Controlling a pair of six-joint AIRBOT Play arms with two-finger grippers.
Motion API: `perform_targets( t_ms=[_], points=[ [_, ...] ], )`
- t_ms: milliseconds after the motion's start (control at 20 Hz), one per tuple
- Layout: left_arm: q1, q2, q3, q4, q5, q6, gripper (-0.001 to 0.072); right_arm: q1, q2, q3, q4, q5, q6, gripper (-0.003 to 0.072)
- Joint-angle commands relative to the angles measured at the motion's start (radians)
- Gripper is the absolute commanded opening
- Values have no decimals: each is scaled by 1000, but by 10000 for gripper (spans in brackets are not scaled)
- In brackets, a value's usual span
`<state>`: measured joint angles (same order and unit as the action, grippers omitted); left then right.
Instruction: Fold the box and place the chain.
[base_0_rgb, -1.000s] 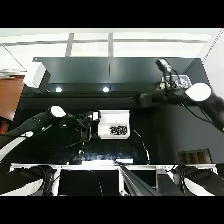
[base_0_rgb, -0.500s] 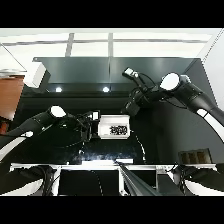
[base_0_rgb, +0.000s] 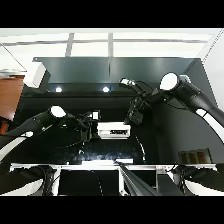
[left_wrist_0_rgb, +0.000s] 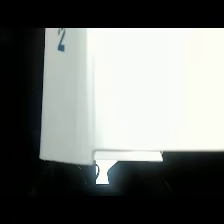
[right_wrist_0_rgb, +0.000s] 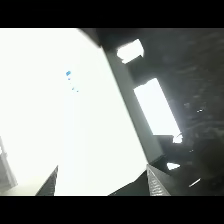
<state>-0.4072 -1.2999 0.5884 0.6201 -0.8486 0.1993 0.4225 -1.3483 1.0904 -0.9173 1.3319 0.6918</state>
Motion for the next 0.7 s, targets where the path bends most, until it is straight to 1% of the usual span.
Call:
perform_targets(
  t_ms=[0,150,200,250,350,450,500,550,650],
  points=[
    [-1,0,0,0,3,0,387,2,5,1,4,54,-12,646],
    [-1,0,0,0,3,0,387,18,6,1,-4,51,-12,647],
    [-1,0,0,0,3,0,387,38,6,1,-34,31,-10,649],
    [-2,0,0,0,3,0,387,63,6,1,-85,0,1,717],
    [-2,0,0,1,3,0,387,109,6,1,-154,-70,12,719],
    [-2,0,0,1,3,0,387,132,6,1,-161,-102,11,709],
    [-2,0,0,1,3,0,387,137,6,1,-161,-102,11,552],
    [-2,0,0,1,3,0,387,138,6,1,-160,-98,11,482],
    [-2,0,0,1,3,0,387,145,6,1,-158,-98,11,482]
  ],
)
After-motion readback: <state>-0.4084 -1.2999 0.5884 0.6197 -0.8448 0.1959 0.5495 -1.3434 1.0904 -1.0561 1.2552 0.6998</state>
